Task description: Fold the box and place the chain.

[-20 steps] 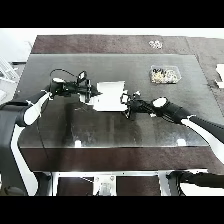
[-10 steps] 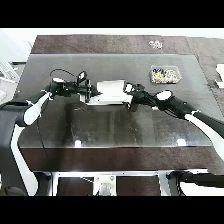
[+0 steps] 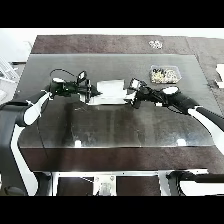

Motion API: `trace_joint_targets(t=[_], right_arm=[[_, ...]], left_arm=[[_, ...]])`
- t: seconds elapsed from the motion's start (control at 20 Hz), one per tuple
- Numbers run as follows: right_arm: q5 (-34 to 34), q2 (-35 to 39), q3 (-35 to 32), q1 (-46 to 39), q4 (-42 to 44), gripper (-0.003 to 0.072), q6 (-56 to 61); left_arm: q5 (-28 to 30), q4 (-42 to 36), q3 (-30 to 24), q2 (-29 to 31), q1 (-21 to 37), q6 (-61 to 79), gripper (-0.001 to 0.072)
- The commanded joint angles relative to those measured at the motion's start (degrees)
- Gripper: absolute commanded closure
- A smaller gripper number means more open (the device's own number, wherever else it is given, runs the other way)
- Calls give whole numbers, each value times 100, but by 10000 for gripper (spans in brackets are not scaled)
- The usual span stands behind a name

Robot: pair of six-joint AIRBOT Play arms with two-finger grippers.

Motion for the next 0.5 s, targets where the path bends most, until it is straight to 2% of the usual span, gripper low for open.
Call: trace_joint_targets(t=[0.0, 0.35, 0.45], right_arm=[[450, -286, 254, -87, 136, 3, -162], [745, -807, 588, -247, 138, 3, -184], [1095, -922, 702, -358, 138, 3, -181]], left_arm=[[-4, 2, -2, -4, 2, 0, 689], [-2, 2, -2, -4, 2, 0, 689], [-2, 2, -2, -4, 2, 0, 689]])
